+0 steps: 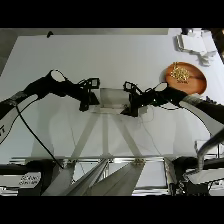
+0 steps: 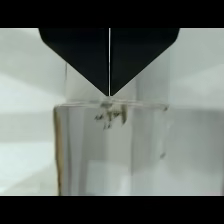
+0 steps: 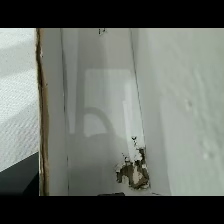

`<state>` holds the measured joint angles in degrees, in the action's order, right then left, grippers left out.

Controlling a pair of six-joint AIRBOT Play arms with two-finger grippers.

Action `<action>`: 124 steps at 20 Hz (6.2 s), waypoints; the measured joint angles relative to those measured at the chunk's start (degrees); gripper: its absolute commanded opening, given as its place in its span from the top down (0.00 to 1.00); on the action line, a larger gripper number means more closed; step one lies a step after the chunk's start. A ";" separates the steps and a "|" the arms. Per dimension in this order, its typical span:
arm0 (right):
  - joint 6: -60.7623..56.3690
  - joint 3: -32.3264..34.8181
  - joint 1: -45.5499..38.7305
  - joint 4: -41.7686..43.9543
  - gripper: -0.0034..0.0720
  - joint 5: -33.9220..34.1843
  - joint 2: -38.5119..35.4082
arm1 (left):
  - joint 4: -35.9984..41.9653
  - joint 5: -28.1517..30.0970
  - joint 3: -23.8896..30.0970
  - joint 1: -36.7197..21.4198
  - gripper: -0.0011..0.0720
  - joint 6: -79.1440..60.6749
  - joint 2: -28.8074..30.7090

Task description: Fold the box and place the chain.

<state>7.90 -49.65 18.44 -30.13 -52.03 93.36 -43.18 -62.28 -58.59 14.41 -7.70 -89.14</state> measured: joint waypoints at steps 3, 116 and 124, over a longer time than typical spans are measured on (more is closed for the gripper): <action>0.00 0.00 0.00 0.00 0.20 -0.02 0.00 | -0.76 -1.03 0.00 -4.52 0.97 4.17 3.45; 0.04 0.00 0.00 0.00 0.20 -0.02 0.00 | 23.43 14.36 14.29 4.55 0.16 50.14 7.17; 0.04 0.00 0.00 0.00 0.20 0.00 0.00 | 18.29 24.83 14.29 9.53 0.16 51.30 7.17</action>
<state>7.94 -49.65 18.44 -30.13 -52.03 93.36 -24.88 -37.45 -44.29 23.94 43.59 -81.97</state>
